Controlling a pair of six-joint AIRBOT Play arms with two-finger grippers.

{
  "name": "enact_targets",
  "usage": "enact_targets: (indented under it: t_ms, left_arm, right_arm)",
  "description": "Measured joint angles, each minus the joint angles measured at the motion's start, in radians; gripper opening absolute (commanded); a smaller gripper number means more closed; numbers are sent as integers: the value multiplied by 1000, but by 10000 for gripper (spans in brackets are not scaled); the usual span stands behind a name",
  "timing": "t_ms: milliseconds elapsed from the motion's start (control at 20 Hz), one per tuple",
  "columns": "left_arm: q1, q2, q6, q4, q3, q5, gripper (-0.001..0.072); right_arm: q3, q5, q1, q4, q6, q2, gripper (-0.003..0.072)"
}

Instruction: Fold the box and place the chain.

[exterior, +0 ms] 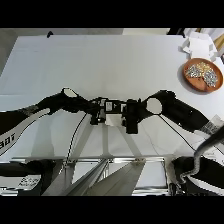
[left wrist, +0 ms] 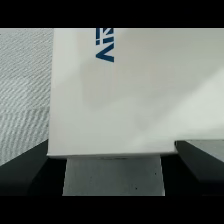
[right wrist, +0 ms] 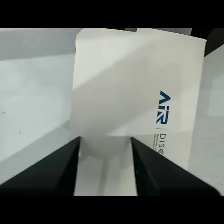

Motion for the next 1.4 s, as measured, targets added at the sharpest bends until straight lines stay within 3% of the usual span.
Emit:
enact_targets:
  t_ms: [100,400,800,950,1050,1400]
  left_arm:
    - [0,0,-1,0,0,0,153]
    - [0,0,-4,-3,0,5,153]
    - [1,0,-3,-3,0,7,153]
    - [2,0,1,-1,0,5,153]
    - [0,0,3,3,0,-8,153]
    - [0,0,1,1,0,-3,153]
  right_arm:
    - [-2,-17,1,-6,-1,0,514]
    - [-4,-48,2,-51,36,0,429]
    - [-4,-96,2,-88,48,0,430]
    - [-4,-127,1,-102,51,0,445]
    - [-4,-126,0,-105,54,3,542]
    - [-2,-76,-62,-36,43,48,541]
